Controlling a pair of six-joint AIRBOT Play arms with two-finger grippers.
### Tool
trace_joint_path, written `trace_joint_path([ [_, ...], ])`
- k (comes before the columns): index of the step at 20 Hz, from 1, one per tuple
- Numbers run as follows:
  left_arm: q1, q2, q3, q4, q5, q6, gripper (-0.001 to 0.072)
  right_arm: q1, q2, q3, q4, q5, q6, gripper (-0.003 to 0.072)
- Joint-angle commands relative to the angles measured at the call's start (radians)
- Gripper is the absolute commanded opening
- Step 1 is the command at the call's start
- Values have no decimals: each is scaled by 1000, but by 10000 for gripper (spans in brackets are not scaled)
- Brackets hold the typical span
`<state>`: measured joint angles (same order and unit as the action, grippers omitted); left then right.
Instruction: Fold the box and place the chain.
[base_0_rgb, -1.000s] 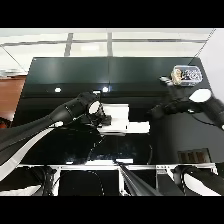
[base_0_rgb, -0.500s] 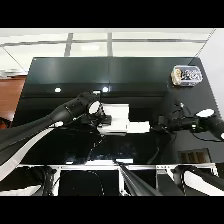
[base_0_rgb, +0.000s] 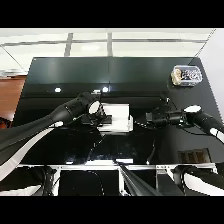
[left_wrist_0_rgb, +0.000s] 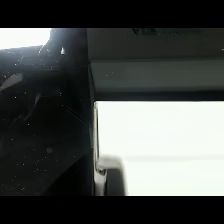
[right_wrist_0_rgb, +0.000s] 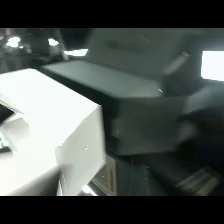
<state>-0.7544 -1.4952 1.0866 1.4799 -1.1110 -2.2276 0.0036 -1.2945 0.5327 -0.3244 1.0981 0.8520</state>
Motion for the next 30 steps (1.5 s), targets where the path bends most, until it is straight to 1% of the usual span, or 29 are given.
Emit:
trace_joint_path([
  [1,0,-1,1,0,0,2,31,15,-2,55,20,72,-24,637],
  [4,0,-1,1,0,1,2,31,74,-2,55,31,64,-21,627],
  [5,0,-1,1,0,1,2,30,101,-2,60,28,41,-8,627],
  [6,0,-1,1,0,1,2,31,130,-2,78,7,10,24,606],
  [7,0,-1,1,0,1,2,31,151,-2,105,-32,-10,76,510],
  [8,0,-1,1,0,1,2,31,174,-2,139,-84,-12,138,489],
  [12,0,-1,1,0,2,2,31,280,-2,249,-326,-21,412,489],
  [15,0,-1,1,0,2,2,31,368,-2,302,-409,-82,536,489],
  [19,0,-1,1,0,0,2,30,449,-2,336,-578,-138,741,488],
  [21,0,-1,1,0,0,2,30,477,-3,340,-616,-161,800,388],
  [23,0,-1,1,0,0,2,30,504,-3,340,-644,-190,853,388],
  [25,0,-1,1,0,0,2,31,536,-5,341,-709,-216,935,389],
  [27,0,-1,1,0,-1,2,30,563,-17,347,-785,-212,1012,388],
  [30,0,-1,1,0,-2,2,30,607,-57,392,-877,-198,1080,389],
])
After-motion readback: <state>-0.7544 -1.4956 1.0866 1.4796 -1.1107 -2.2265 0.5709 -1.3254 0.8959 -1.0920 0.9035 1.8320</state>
